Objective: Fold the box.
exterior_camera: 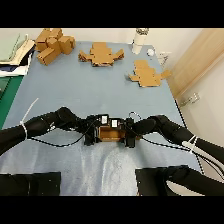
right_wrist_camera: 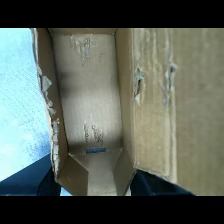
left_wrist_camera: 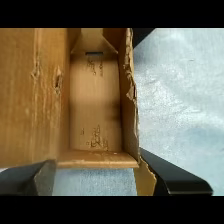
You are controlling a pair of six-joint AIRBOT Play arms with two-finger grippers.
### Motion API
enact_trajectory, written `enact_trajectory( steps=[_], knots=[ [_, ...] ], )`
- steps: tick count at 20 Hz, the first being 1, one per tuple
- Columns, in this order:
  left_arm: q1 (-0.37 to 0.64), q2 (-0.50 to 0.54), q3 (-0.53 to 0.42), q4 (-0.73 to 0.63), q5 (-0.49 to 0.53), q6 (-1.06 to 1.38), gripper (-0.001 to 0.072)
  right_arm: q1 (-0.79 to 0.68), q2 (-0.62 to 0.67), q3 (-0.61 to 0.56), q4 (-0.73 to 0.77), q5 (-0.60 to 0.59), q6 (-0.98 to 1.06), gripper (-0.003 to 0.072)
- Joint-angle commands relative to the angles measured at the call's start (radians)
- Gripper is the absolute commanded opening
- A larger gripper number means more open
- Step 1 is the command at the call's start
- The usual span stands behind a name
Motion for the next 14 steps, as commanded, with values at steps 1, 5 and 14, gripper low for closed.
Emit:
enact_trajectory(
  steps=[1,5,14],
  knots=[
    [-0.008,-0.007,-0.002,-0.002,0.021,-0.021,0.0695,0.001,0.0,0.0,0.0,0.0,0.0,0.0512],
    [-0.008,-0.029,-0.011,-0.002,0.023,-0.021,0.0695,0.001,0.0,0.0,0.0,0.0,0.0,0.0513],
    [-0.011,-0.03,-0.011,-0.028,0.03,-0.014,0.0527,0.001,0.0,0.0,0.0,0.0,0.0,0.0512]
  ],
)
